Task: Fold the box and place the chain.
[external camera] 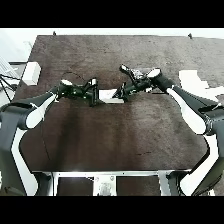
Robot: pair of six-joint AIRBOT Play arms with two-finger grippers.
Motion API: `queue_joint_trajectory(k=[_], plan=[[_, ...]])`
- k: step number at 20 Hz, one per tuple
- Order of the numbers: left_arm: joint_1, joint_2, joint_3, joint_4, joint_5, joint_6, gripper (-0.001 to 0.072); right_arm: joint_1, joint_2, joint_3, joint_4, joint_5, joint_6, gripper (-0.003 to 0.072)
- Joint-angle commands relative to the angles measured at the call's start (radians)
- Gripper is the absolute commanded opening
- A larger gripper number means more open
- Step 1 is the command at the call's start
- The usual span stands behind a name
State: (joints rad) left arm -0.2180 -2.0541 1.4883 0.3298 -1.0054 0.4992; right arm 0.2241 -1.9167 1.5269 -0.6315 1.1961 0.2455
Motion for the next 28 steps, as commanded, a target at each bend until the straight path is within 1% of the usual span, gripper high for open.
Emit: queue_joint_trajectory(k=[1,2,4,6,9,11,12,14,17,19,20,22,24,26,28], plan=[[0.001,0.000,0.000,0.000,0.000,-0.001,0.0280,0.021,-0.011,-0.009,-0.100,-0.018,0.045,0.0008],[0.001,0.000,0.000,0.000,0.000,-0.001,0.0280,0.021,-0.003,-0.007,-0.084,-0.018,0.034,0.0008],[0.001,0.000,0.000,0.000,0.000,-0.001,0.0281,0.008,0.032,-0.007,-0.003,-0.018,-0.001,0.0007],[0.001,0.000,0.000,0.000,0.000,-0.001,0.0280,-0.006,0.085,-0.006,0.060,-0.023,-0.022,0.0007],[0.001,0.000,0.000,0.000,0.001,-0.001,0.0280,-0.026,0.188,-0.009,0.093,-0.029,-0.016,0.0005],[0.001,0.000,0.000,0.000,-0.001,-0.001,0.0280,-0.039,0.286,-0.047,0.142,-0.040,-0.007,0.0004],[0.001,0.000,0.000,0.000,0.000,-0.001,0.0280,-0.044,0.355,-0.097,0.146,-0.088,0.014,0.0004],[0.001,0.000,0.000,0.000,0.000,-0.001,0.0280,-0.053,0.517,-0.261,0.145,-0.249,0.039,0.0003],[0.001,0.000,0.000,0.000,0.000,-0.001,0.0280,-0.055,0.774,-0.586,0.145,-0.550,0.067,0.0005],[0.001,0.000,0.000,-0.001,0.000,-0.001,0.0280,-0.055,0.914,-0.790,0.146,-0.705,0.057,0.0006],[0.001,0.000,0.000,-0.001,0.002,-0.001,0.0280,-0.053,0.970,-0.879,0.146,-0.759,0.057,0.0006],[0.001,0.001,0.000,-0.001,0.000,-0.001,0.0280,-0.053,1.049,-1.021,0.166,-0.811,0.057,0.0006],[0.001,0.001,0.000,-0.001,-0.001,-0.001,0.0280,-0.053,1.113,-1.127,0.172,-0.842,0.057,0.0006],[0.001,0.001,0.000,-0.001,-0.001,-0.001,0.0280,-0.053,1.163,-1.194,0.172,-0.875,0.058,0.0006],[0.001,0.001,0.000,-0.001,-0.006,-0.002,0.0280,-0.053,1.182,-1.225,0.187,-0.892,0.058,0.0007]])
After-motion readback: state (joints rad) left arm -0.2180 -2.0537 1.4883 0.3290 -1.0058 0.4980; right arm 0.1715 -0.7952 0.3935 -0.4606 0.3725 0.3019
